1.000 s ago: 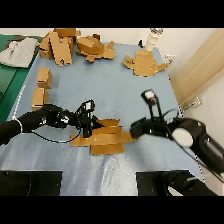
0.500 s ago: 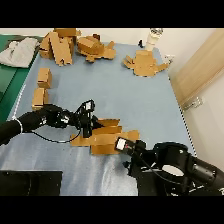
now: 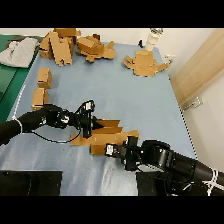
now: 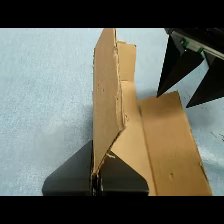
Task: Fold the box.
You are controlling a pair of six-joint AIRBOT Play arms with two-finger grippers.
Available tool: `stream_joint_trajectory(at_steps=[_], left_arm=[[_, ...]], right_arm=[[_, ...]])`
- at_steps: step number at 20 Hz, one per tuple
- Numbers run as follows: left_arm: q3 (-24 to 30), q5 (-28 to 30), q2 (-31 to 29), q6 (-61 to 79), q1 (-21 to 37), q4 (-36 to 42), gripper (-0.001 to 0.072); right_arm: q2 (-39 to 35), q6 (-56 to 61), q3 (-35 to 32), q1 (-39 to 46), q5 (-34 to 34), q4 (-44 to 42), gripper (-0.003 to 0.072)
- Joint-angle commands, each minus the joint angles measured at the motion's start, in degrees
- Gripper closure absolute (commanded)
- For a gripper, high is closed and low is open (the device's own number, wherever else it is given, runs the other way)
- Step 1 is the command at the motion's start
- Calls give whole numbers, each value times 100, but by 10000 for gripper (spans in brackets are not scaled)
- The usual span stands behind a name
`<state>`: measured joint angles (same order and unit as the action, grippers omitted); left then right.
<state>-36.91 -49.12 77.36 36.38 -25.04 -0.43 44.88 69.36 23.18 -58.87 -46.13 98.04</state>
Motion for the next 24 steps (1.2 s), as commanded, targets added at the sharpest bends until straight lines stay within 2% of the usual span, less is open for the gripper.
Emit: stream_joint_trajectory(at_steps=[1, 8, 12, 18, 21, 24], left_arm=[[-4, -42, 4, 0, 2, 4, 697], [-4, -42, 4, 0, 2, 2, 696], [-4, -42, 4, 0, 2, 0, 696], [-4, -44, 4, 0, 0, 0, 697], [-4, -46, 4, 0, 2, 0, 696], [-4, -57, 4, 0, 2, 0, 696]], right_arm=[[76, -17, 125, -11, 326, 46, 196], [232, 131, 120, -2, 925, -35, 196], [542, 131, 120, -2, 946, -35, 196], [492, 129, 391, -2, 1045, 136, 197], [494, 129, 398, -2, 874, 142, 197], [577, 129, 282, 330, 1333, 48, 197]])
